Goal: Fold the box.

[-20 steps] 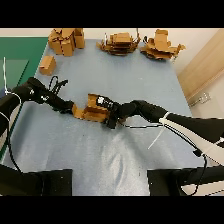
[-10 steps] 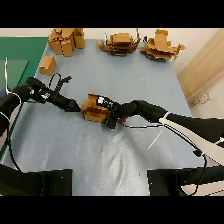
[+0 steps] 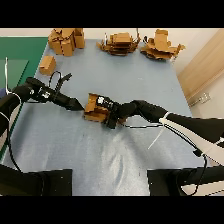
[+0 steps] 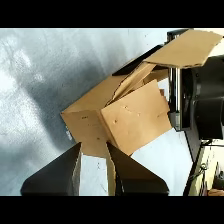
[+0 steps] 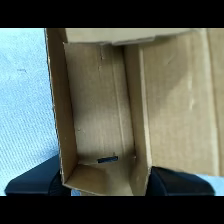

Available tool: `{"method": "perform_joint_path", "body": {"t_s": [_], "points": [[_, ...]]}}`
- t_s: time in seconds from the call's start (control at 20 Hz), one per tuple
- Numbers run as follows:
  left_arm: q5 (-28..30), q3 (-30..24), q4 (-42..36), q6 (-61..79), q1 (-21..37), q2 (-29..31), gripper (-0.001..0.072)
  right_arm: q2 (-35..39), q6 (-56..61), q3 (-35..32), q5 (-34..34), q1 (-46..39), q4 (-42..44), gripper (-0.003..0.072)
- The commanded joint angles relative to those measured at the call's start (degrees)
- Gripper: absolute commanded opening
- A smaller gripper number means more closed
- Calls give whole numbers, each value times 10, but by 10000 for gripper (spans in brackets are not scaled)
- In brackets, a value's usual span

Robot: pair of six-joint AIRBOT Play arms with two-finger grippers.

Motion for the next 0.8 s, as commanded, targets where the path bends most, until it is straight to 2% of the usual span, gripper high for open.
{"method": "perform_joint_path", "body": {"t_s": [0.0,0.45,0.7,0.75], "points": [[7,0,-28,23,0,0,256,0,0,0,0,0,0,516],[5,0,-46,45,-4,0,257,0,0,0,0,0,0,517],[7,0,13,45,-38,0,272,0,0,0,0,0,0,516],[11,0,27,42,-45,0,540,0,0,0,0,0,0,517]]}}
